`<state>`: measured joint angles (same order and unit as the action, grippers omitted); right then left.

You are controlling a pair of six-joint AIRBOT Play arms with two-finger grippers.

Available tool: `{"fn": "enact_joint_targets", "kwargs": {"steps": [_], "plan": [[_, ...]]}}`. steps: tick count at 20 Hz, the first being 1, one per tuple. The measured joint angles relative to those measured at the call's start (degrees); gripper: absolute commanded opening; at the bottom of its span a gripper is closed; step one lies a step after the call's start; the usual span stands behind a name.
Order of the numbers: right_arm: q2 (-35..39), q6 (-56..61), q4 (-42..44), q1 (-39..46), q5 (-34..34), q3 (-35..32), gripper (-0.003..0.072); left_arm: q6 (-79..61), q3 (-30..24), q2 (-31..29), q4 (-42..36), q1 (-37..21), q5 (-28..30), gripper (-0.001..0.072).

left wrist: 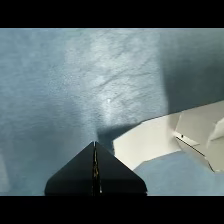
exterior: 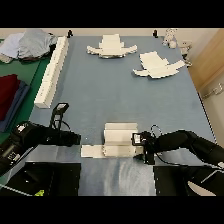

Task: Fold the box.

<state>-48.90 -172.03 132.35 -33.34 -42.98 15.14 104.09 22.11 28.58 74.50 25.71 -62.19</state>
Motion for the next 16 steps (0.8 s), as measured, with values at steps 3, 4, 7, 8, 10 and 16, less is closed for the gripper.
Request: {"fn": "enact_joint_targets", "kwargs": {"steps": [3, 4, 7, 8, 10, 16], "plan": [[0.0, 0.0, 0.0, 0.0, 0.0, 0.0, 0.0529, -2.2, -4.0, 1.2, -6.9, -5.5, -0.4, 0.0011], [0.0, 0.0, 0.0, 0.0, 0.0, 0.0, 0.053, -3.9, -5.4, 1.7, -9.9, -6.8, 0.1, 0.0011], [0.0, 0.0, 0.0, 0.0, 0.0, 0.0, 0.0529, -9.7, -8.8, 3.5, -19.1, -8.5, 2.5, 0.0011], [0.0, 0.0, 0.0, 0.0, 0.0, 0.0, 0.0529, -11.5, -9.5, 4.0, -21.7, -8.6, 3.3, 0.0011], [0.0, 0.0, -0.1, 0.0, 0.0, 0.0, 0.053, -14.3, -10.5, 4.9, -25.7, -8.6, 4.5, 0.0011], [0.0, 0.0, -0.1, 0.0, 0.0, 0.0, 0.0529, -20.9, -11.4, 5.7, -34.9, -7.7, 6.4, 0.0011]]}}
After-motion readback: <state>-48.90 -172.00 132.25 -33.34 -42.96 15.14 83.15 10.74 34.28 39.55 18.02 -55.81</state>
